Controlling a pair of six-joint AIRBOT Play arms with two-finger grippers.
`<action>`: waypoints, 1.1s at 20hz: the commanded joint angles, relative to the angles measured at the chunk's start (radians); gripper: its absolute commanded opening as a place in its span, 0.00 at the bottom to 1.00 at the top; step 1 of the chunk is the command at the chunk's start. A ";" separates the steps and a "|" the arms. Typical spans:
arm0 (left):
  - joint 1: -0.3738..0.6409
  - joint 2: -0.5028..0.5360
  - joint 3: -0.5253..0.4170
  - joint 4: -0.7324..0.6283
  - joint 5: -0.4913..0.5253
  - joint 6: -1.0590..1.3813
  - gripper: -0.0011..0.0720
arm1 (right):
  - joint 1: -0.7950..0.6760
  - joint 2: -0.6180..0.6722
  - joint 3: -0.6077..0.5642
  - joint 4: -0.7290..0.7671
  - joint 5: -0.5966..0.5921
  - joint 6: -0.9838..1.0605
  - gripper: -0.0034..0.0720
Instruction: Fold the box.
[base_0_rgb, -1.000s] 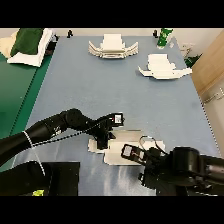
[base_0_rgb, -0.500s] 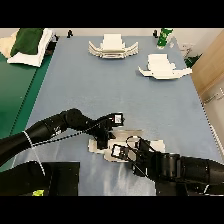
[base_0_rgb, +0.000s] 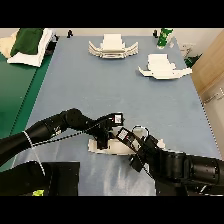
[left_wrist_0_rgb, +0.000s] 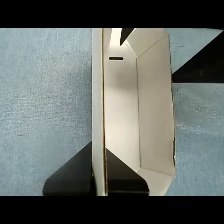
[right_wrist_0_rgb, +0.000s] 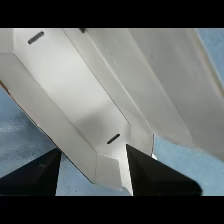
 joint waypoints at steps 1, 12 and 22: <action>0.001 0.000 0.000 0.000 0.000 0.000 0.03 | 0.001 0.007 0.008 -0.010 -0.059 0.079 0.83; 0.001 0.001 0.000 0.000 0.000 0.000 0.03 | -0.040 0.088 -0.013 -0.113 -0.064 -0.029 1.00; 0.001 0.000 0.000 0.000 0.000 0.000 0.03 | -0.459 0.273 -0.219 0.470 0.258 -0.965 1.00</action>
